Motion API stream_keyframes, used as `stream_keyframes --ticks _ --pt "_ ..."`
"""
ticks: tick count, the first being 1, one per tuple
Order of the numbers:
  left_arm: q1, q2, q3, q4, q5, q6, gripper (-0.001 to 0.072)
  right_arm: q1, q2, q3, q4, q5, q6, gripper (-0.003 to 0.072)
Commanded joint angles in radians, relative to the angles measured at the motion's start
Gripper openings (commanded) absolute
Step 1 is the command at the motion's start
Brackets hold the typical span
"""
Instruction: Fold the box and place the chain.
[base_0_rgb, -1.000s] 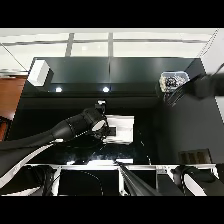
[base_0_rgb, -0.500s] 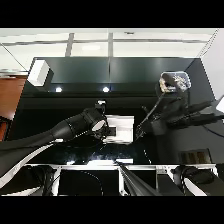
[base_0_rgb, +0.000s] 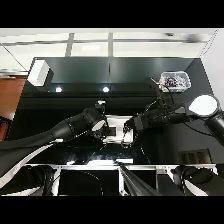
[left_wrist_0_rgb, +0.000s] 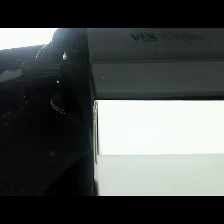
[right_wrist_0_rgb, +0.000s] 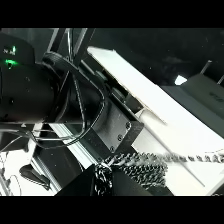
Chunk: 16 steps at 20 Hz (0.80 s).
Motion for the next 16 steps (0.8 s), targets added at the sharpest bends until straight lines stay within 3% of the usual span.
stream_keyframes --ticks 1,5,12,16 --pt "0.000 0.000 0.000 0.000 0.000 0.000 0.0033 0.006 -0.011 0.000 0.014 -0.010 0.000 0.0008" --pt "0.000 0.000 0.000 0.001 0.000 0.000 0.0033 -0.034 -0.010 0.072 0.011 0.049 -0.006 0.0008" --pt "0.000 0.000 0.000 0.000 0.000 0.000 0.0033 -0.150 -0.010 0.377 0.014 0.193 -0.005 0.0007" --pt "0.000 0.000 0.000 0.000 0.000 0.000 0.0033 -0.149 -0.010 0.468 0.016 0.222 0.007 0.0007"
